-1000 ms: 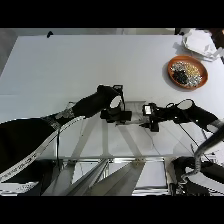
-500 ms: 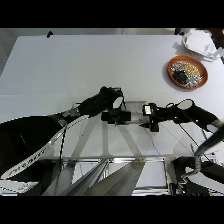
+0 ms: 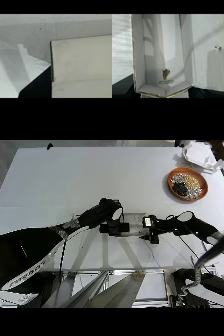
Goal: Fold the box and place the chain.
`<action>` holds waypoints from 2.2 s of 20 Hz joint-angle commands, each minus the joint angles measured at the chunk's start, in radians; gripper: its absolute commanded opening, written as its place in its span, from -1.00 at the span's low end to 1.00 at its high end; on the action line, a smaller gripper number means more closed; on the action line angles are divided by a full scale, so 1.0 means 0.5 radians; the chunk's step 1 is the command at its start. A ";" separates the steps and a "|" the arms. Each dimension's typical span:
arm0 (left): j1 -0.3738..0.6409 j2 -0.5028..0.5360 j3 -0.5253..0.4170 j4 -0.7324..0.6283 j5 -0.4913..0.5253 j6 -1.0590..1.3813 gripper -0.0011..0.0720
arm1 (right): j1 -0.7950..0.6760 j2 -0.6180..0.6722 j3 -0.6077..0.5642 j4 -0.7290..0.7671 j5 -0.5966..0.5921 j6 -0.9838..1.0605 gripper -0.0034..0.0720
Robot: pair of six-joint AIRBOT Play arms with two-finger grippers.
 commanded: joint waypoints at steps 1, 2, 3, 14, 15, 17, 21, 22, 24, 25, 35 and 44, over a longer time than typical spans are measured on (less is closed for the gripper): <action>-0.002 -0.002 -0.002 0.005 -0.008 0.002 -0.81 | 0.001 0.002 0.001 -0.001 -0.002 -0.002 0.19; -0.005 -0.002 -0.002 0.005 -0.008 0.002 -0.56 | 0.001 0.002 0.001 -0.001 -0.003 -0.002 0.19; -0.005 -0.002 -0.002 0.005 -0.008 0.002 -0.40 | 0.001 0.002 0.001 -0.001 -0.003 -0.002 0.19; -0.006 -0.002 -0.002 -0.004 -0.011 -0.037 -0.96 | 0.001 0.002 0.001 -0.001 -0.002 -0.002 0.19; -0.006 -0.001 -0.002 -0.012 -0.010 -0.035 -0.96 | 0.001 0.002 0.001 -0.001 -0.003 -0.002 0.19; -0.002 0.004 -0.002 -0.069 -0.011 -0.035 -0.76 | 0.001 0.002 0.001 -0.001 -0.003 -0.002 0.19; 0.023 0.040 -0.002 -0.147 -0.031 0.047 -0.36 | 0.001 0.002 0.001 -0.001 -0.002 -0.002 0.19; 0.034 0.053 -0.002 -0.182 -0.032 0.132 -0.14 | 0.001 0.002 0.001 -0.002 -0.002 -0.002 0.19; 0.065 0.091 -0.002 -0.228 -0.037 0.252 0.26 | 0.001 0.002 0.001 -0.001 -0.003 -0.002 0.19; 0.080 0.114 -0.002 -0.231 -0.041 0.289 0.26 | 0.001 0.002 0.001 -0.001 -0.003 -0.002 0.19; 0.294 0.628 -0.022 0.204 -0.055 1.371 0.76 | 0.001 0.002 0.001 -0.001 -0.003 -0.002 0.19; 0.330 0.938 -0.992 -0.718 0.857 4.160 0.95 | 0.001 0.002 0.001 -0.001 -0.003 -0.002 0.19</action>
